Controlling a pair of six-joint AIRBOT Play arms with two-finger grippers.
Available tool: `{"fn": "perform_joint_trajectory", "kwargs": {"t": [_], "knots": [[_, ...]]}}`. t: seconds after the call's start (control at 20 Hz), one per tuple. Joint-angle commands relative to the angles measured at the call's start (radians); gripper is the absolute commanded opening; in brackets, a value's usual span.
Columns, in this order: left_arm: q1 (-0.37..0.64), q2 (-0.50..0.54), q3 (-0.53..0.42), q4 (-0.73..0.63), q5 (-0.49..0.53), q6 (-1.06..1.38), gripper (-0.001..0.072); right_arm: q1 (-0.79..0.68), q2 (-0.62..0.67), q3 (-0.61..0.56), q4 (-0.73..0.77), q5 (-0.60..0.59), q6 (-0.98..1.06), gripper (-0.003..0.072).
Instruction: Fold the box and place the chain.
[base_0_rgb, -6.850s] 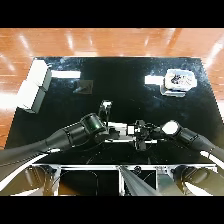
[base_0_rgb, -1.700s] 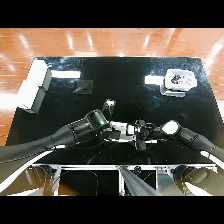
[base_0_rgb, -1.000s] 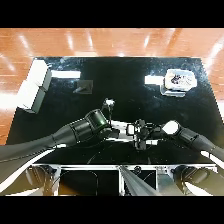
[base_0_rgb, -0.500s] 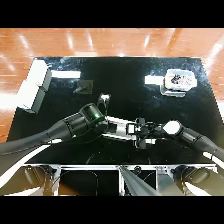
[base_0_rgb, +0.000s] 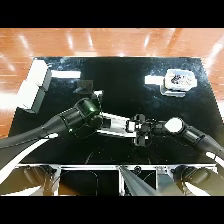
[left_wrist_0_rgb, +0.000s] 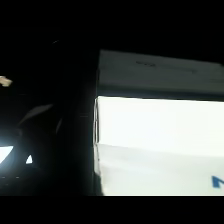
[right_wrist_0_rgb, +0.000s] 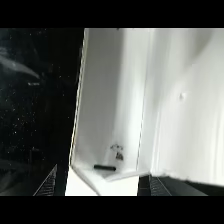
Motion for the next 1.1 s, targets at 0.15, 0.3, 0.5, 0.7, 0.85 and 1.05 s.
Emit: {"fn": "perform_joint_trajectory", "kwargs": {"t": [0.15,0.3,0.5,0.7,0.85,1.05], "knots": [[0.043,0.001,-0.002,0.007,0.012,-0.003,0.0018,-0.022,0.002,0.014,-0.042,0.023,0.003,0.0719],[0.043,0.001,-0.018,-0.004,0.008,-0.020,0.0018,-0.024,0.002,0.014,-0.042,0.010,0.003,0.0719],[0.041,0.001,-0.051,-0.037,-0.018,-0.020,0.0018,-0.031,0.001,0.014,-0.050,-0.082,0.003,0.0719],[0.042,0.001,-0.051,-0.053,-0.045,0.010,0.0018,-0.031,-0.013,0.015,-0.049,-0.087,0.002,0.0712],[0.042,0.000,-0.051,-0.053,-0.045,0.021,0.0018,-0.031,-0.018,0.016,-0.044,-0.091,-0.005,0.0712],[0.042,0.000,-0.051,-0.053,-0.042,0.039,0.0018,-0.031,-0.020,0.016,0.044,-0.090,-0.060,0.0706]]}}
